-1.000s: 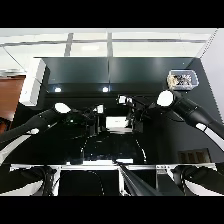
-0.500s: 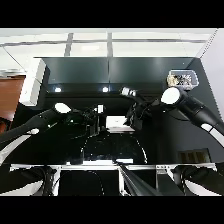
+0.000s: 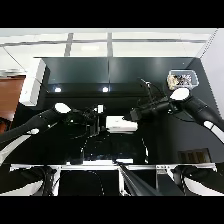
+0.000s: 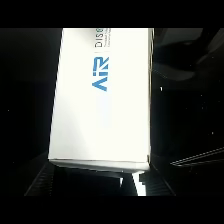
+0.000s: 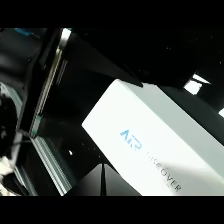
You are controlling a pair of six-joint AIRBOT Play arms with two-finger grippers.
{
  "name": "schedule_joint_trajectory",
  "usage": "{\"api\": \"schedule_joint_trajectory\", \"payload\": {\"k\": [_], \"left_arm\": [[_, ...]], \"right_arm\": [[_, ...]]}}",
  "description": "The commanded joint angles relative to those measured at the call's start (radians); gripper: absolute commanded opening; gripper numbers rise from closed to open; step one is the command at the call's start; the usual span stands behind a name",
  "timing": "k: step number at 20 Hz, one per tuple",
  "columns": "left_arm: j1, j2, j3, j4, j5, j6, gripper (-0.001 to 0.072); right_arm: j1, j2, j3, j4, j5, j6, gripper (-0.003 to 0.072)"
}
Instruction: Fold the box and place the chain.
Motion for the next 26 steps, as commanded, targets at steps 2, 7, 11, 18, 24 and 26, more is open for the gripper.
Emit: {"api": "schedule_joint_trajectory", "payload": {"k": [2, 7, 11, 18, 24, 26], "left_arm": [[0.0, 0.0, 0.001, 0.001, 0.001, -0.001, 0.0344], [0.0, 0.0, 0.001, 0.001, 0.002, -0.001, 0.0344], [0.0, 0.0, 0.001, 0.001, 0.002, -0.001, 0.0344], [0.0, 0.0, 0.001, 0.001, 0.002, -0.001, 0.0345], [0.0, 0.0, 0.001, 0.001, 0.002, -0.001, 0.0344], [0.0, 0.0, 0.001, 0.0, 0.001, -0.001, 0.0344]], "right_arm": [[-0.01, -0.093, -0.029, 0.085, -0.017, 0.026, 0.0016], [-0.01, -0.152, -0.042, 0.031, -0.029, 0.026, 0.0016], [-0.011, -0.155, -0.05, -0.005, -0.039, 0.026, 0.0016], [-0.011, -0.154, -0.049, -0.016, -0.054, 0.003, 0.0016], [-0.014, -0.148, 0.0, -0.016, 0.019, -0.029, 0.0016], [-0.029, -0.13, 0.049, -0.015, 0.077, -0.044, 0.0016]]}}
